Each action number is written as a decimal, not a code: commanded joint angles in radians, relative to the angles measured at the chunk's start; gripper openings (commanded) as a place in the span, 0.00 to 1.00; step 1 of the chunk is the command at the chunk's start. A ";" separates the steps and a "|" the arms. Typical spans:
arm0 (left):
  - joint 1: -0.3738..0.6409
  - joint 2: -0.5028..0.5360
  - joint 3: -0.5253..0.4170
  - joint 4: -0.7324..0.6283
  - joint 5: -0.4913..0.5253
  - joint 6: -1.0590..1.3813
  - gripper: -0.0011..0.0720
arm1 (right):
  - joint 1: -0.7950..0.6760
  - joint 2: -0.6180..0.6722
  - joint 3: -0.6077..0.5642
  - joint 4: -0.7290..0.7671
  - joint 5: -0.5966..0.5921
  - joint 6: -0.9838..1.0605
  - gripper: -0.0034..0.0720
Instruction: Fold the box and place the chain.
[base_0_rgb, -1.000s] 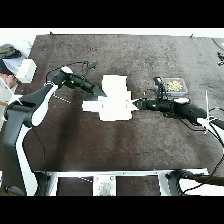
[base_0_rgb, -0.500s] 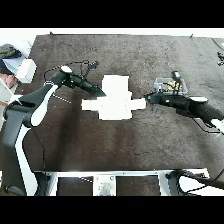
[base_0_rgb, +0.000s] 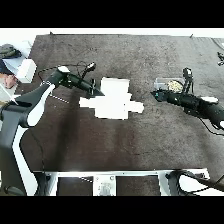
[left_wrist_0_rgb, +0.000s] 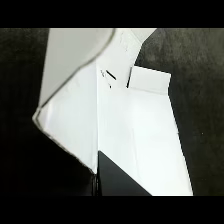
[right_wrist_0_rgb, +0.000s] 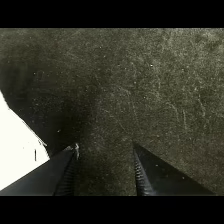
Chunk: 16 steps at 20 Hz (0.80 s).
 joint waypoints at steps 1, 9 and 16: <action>0.019 0.040 -0.089 -0.024 0.076 0.138 0.02 | -0.002 0.002 0.000 -0.002 0.015 0.000 0.56; 0.032 0.078 -0.238 -0.127 0.208 0.407 0.02 | 0.107 0.001 0.000 -0.018 -0.088 0.000 0.56; 0.028 0.078 -0.280 -0.109 0.240 0.479 0.02 | 0.168 0.001 0.000 -0.067 -0.139 0.000 0.38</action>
